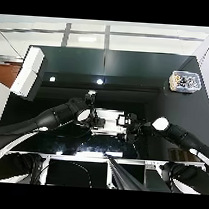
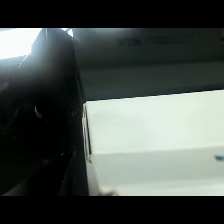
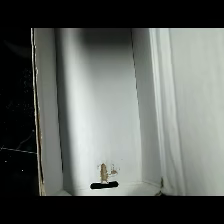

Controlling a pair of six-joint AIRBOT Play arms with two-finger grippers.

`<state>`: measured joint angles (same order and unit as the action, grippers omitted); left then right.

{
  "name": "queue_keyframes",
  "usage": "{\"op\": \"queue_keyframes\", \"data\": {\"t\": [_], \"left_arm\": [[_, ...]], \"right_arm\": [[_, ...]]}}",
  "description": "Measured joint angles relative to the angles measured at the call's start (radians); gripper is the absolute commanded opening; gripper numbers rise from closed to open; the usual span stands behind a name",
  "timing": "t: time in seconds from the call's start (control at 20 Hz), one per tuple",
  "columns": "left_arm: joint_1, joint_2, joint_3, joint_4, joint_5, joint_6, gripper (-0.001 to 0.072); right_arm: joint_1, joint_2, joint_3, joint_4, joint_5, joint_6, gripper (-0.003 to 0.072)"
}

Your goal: Fold the box and place the chain.

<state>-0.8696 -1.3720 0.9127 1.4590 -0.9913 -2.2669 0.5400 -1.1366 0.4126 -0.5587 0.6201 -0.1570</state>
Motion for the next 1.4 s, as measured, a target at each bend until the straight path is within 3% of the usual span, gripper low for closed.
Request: {"op": "queue_keyframes", "data": {"t": [0.05,0.25,0.3,0.55,0.6,0.85,1.05,1.15,1.3,1.35,1.4], "left_arm": [[0.000,-0.003,0.002,0.000,-0.005,-0.006,0.0267],[0.000,-0.014,0.007,0.002,-0.011,-0.016,0.0262],[0.000,-0.017,0.008,0.002,-0.011,-0.021,0.0219],[0.000,-0.021,0.009,0.005,-0.015,-0.037,0.0216],[0.000,-0.022,0.010,0.005,-0.016,-0.040,0.0155],[0.000,-0.022,0.010,0.007,-0.019,-0.060,0.0043],[-0.002,-0.022,0.010,0.009,-0.016,-0.068,0.0051],[-0.002,-0.022,0.010,0.009,-0.014,-0.069,0.0118],[-0.002,-0.022,0.014,0.006,-0.013,-0.070,0.0444],[-0.002,-0.022,0.019,0.006,-0.016,-0.070,0.0520],[-0.002,-0.022,0.026,0.009,-0.017,-0.071,0.0521]], "right_arm": [[0.000,0.000,0.000,0.000,0.000,0.000,0.0477],[0.000,0.000,0.000,0.000,0.000,0.000,0.0477],[0.000,0.000,0.000,0.000,0.000,0.000,0.0477],[0.000,0.000,0.000,0.000,0.000,0.000,0.0477],[0.000,0.000,0.000,0.000,0.000,0.000,0.0478],[0.000,0.000,0.000,0.000,0.000,0.000,0.0477],[0.000,0.000,0.000,0.000,0.000,-0.001,0.0477],[0.000,0.000,0.000,0.000,0.000,-0.001,0.0477],[0.000,0.000,0.000,0.000,0.000,0.000,0.0477],[0.000,0.000,0.000,0.000,0.000,0.000,0.0477],[0.000,0.000,0.000,0.000,0.000,0.000,0.0477]]}}
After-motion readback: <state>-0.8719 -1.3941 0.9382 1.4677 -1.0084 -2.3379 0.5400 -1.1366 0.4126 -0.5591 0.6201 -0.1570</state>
